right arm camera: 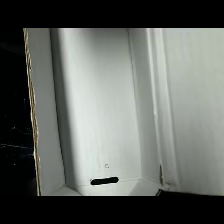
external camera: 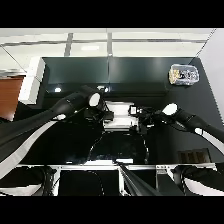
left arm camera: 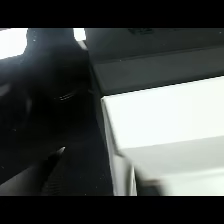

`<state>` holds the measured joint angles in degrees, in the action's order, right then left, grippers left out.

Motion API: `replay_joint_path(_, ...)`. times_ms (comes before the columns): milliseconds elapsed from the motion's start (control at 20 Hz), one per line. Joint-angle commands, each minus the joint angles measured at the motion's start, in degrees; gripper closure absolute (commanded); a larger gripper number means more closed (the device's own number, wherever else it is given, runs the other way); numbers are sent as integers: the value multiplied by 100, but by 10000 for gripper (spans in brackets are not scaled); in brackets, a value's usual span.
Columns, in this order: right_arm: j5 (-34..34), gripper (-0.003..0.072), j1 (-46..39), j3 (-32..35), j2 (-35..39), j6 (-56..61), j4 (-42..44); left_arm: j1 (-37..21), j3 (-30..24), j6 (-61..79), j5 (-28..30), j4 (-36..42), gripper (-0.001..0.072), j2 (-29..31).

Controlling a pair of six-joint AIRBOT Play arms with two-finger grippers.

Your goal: Fold the box and place the chain.

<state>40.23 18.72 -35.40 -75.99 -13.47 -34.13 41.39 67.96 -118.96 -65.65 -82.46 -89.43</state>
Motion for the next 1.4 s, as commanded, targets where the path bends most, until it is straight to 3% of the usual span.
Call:
replay_joint_path(0,4,221,2,0,0,4,0,267,372,-616,-472,-415,226,-295)
replay_joint_path(350,118,220,2,0,0,4,0,361,420,-903,-339,-352,227,-450)
replay_joint_path(400,120,221,2,0,0,4,0,352,426,-907,-328,-352,260,-452)
replay_joint_path(450,120,221,2,0,0,4,0,339,431,-903,-345,-345,476,-455)
replay_joint_path(550,118,221,2,0,0,4,0,339,431,-903,-350,-319,564,-455)
replay_joint_path(600,120,221,2,0,0,2,0,339,431,-903,-354,-275,671,-455)
replay_joint_path(650,127,220,2,0,0,4,0,339,431,-903,-348,-271,688,-457)
replay_joint_path(800,136,221,2,0,0,4,0,339,431,-901,-343,-269,687,-457)
replay_joint_path(850,136,220,2,0,0,4,0,337,431,-901,-332,-234,657,-457)
replay_joint_path(950,133,220,2,0,0,2,0,337,433,-901,-332,-238,241,-457)
replay_joint_path(1000,136,221,2,0,0,2,0,323,433,-898,-337,-247,181,-457)
replay_joint_path(1200,133,221,0,0,0,4,-2,254,433,-896,-310,-256,191,-457)
replay_joint_path(1250,129,221,2,0,0,0,0,240,433,-894,-293,-258,247,-457)
replay_joint_path(1350,129,220,0,0,0,0,-2,240,442,-872,-227,-256,441,-457)
